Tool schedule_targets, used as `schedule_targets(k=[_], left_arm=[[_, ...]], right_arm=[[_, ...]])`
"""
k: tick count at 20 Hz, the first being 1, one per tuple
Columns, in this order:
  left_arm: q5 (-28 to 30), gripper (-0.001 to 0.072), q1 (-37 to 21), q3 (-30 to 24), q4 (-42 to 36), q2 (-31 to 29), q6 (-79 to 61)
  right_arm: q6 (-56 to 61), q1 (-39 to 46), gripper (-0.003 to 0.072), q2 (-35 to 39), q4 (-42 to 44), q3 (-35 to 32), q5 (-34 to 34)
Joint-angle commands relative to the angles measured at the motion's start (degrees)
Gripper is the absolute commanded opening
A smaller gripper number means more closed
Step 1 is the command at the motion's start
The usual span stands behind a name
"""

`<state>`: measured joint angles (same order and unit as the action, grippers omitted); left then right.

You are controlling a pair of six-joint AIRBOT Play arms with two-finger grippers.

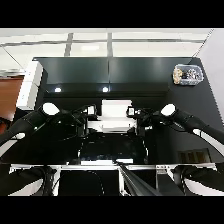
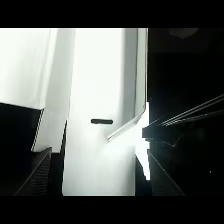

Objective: Fold the box and place the chain.

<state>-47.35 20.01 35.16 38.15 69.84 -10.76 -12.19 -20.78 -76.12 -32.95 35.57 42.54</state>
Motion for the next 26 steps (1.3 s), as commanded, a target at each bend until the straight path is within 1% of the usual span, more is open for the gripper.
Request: schedule_targets(k=[1,6,10,11,12,13,15,16,19,23,26], left_arm=[[0.37,0.0701,-0.57,0.02,2.12,-0.04,0.96],[1.64,0.0696,-0.55,0.02,1.95,0.98,3.72],[1.95,0.0693,1.95,0.02,1.42,1.11,3.39],[2.03,0.0669,2.67,0.02,1.4,1.29,3.28],[2.45,0.0592,3.43,0.02,1.4,1.44,3.28],[3.13,0.0552,3.96,0.02,1.4,1.53,3.28],[5.01,0.0385,4.42,0.02,1.44,1.55,3.28],[5.46,0.0334,4.42,0.04,1.42,1.55,3.28],[5.51,0.0334,4.42,0.04,1.33,1.55,3.3],[5.29,0.0332,4.42,0.04,-3.39,1.62,3.3],[4.0,0.0332,4.42,0.04,-4.59,1.81,3.3]], right_arm=[[-0.22,-0.04,0.0238,-0.04,-0.11,0.0,0.17],[-0.22,-0.04,0.0239,-0.04,-0.11,0.0,0.17],[-0.22,-0.04,0.0239,-0.04,-0.11,0.0,0.17],[-0.22,-0.04,0.0239,-0.04,-0.11,0.0,0.17],[-0.22,-0.04,0.0239,-0.04,-0.11,0.0,0.17],[-0.22,-0.04,0.0238,-0.04,-0.11,0.0,0.17],[-0.22,-0.04,0.0238,-0.04,-0.11,0.0,0.17],[-0.22,-0.04,0.0239,-0.04,-0.11,0.0,0.17],[-0.22,-0.04,0.0238,-0.04,-0.11,0.0,0.17],[-0.22,-0.04,0.0238,-0.04,-0.11,0.0,0.17],[-0.22,-0.04,0.0239,-0.04,-0.11,0.0,0.17]])
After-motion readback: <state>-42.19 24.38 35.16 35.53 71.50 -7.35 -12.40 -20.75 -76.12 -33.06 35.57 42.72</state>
